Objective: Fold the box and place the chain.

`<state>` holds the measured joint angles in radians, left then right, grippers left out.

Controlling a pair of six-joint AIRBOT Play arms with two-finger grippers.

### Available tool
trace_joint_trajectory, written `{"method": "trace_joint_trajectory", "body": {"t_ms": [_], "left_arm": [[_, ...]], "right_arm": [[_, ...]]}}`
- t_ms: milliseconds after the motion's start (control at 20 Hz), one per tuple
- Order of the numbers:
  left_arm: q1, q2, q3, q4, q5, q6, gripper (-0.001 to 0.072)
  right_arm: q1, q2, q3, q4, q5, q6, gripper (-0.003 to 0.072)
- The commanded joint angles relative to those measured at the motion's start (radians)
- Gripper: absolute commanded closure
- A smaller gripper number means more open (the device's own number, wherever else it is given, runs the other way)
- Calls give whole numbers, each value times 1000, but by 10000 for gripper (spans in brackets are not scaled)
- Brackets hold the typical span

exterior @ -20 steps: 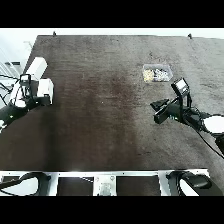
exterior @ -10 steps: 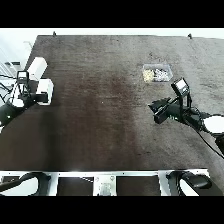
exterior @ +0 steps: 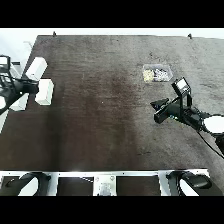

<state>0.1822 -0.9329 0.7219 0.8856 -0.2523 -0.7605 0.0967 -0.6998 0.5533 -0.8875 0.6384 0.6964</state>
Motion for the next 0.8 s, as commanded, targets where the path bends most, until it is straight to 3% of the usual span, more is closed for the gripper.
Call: {"method": "trace_joint_trajectory", "body": {"t_ms": [0, 150, 300, 400, 600, 750], "left_arm": [[-12, 156, -3, -17, -37, 17, 695], [-138, 270, -59, -18, 31, 63, 696], [-313, 379, -194, -18, 167, 62, 697], [-383, 443, -280, -18, 201, 62, 697], [-429, 477, -389, -16, 209, 62, 696], [-429, 477, -400, -16, 209, 62, 691]], "right_arm": [[1, 21, 0, 34, -70, 3, 670], [1, 77, 0, 73, -143, 9, 670], [0, 153, -5, 71, -169, 11, 671], [0, 215, -26, 63, -172, 11, 671], [0, 318, -116, 56, -175, 10, 670], [0, 348, -177, 56, -175, 10, 669]]}}
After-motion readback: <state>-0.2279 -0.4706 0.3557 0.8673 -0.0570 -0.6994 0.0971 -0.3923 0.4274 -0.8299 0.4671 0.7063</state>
